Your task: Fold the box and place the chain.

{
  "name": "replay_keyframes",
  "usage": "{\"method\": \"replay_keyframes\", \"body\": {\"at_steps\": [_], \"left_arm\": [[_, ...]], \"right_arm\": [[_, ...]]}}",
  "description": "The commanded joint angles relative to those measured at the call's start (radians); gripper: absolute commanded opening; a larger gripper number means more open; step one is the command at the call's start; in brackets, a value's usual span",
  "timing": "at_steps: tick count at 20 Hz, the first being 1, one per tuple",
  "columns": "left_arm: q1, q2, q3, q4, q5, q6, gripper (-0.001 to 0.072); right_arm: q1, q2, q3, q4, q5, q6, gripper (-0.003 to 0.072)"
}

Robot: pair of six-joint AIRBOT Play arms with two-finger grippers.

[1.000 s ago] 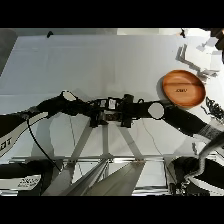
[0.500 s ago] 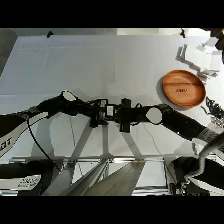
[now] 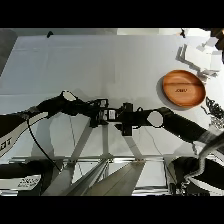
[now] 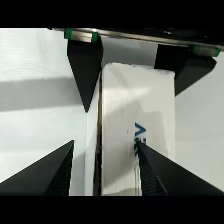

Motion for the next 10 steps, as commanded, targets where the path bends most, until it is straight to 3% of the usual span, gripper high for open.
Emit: {"method": "replay_keyframes", "body": {"at_steps": [1,2,3,6,10], "left_arm": [[-0.001,0.001,0.000,0.000,0.000,0.000,0.0345],[-0.001,0.001,0.000,0.000,0.000,0.000,0.0345],[-0.001,0.001,0.000,0.000,0.000,0.000,0.0345],[-0.001,0.001,0.000,0.000,0.000,0.000,0.0345],[-0.001,0.001,0.000,0.000,0.000,0.000,0.0345]], "right_arm": [[0.001,0.050,-0.001,0.050,-0.006,0.001,0.0434],[0.001,0.069,-0.001,0.051,-0.006,0.026,0.0428],[0.001,0.085,-0.001,0.050,-0.005,0.069,0.0376],[-0.021,0.100,-0.001,0.089,0.003,0.303,0.0013],[-0.122,0.066,-0.045,0.295,0.006,0.523,0.0009]]}}
